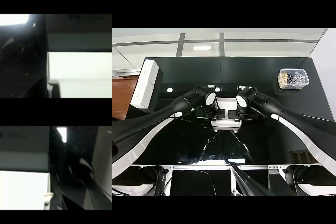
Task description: Fold the box and place the chain.
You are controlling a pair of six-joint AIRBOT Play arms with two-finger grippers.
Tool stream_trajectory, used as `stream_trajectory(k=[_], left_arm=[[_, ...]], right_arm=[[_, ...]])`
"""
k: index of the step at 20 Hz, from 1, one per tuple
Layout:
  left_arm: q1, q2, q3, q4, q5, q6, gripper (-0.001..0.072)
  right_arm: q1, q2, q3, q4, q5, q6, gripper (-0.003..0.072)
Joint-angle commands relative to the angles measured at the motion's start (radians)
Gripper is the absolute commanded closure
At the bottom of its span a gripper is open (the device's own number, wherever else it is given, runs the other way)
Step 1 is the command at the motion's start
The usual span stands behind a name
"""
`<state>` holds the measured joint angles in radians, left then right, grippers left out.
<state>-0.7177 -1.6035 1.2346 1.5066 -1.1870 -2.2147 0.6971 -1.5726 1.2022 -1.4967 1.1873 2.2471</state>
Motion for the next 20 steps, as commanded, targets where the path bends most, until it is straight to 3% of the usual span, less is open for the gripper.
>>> stream_trajectory(k=[1,2,3,7,8,9,10,12,15,17,20], left_arm=[[0.001,0.000,0.001,-0.001,0.005,-0.003,0.0685],[0.001,0.000,0.001,-0.001,0.005,-0.003,0.0684],[0.001,0.000,0.001,-0.001,0.005,-0.003,0.0685],[0.001,0.000,0.001,-0.001,0.005,-0.003,0.0684],[0.001,0.000,0.001,-0.001,0.005,-0.003,0.0684],[0.001,0.000,0.001,-0.001,0.004,-0.003,0.0684],[0.001,0.000,0.001,-0.001,0.004,-0.003,0.0685],[0.001,0.000,0.001,-0.001,0.004,-0.003,0.0684],[0.001,0.000,0.001,-0.001,0.004,-0.003,0.0685],[0.001,0.000,0.001,-0.001,0.005,-0.003,0.0685],[0.001,0.000,0.001,-0.001,0.006,-0.003,0.0684]], right_arm=[[0.001,0.000,0.001,0.005,0.000,-0.003,0.0401],[0.001,0.000,0.001,0.005,0.000,-0.007,0.0577],[0.001,0.000,0.001,0.005,-0.002,-0.016,0.0668],[0.000,0.004,0.001,0.005,-0.002,-0.027,0.0666],[0.000,0.010,0.001,0.003,-0.002,-0.030,0.0594],[0.000,0.020,0.001,0.003,-0.002,-0.046,0.0372],[0.000,0.035,0.005,0.003,-0.001,-0.072,0.0307],[-0.001,0.093,0.016,0.003,0.020,-0.130,0.0308],[-0.006,0.234,0.030,-0.079,0.142,-0.208,0.0308],[-0.026,0.334,0.030,-0.252,0.204,-0.226,0.0308],[-0.106,0.380,0.029,-0.575,0.184,-0.225,0.0308]])
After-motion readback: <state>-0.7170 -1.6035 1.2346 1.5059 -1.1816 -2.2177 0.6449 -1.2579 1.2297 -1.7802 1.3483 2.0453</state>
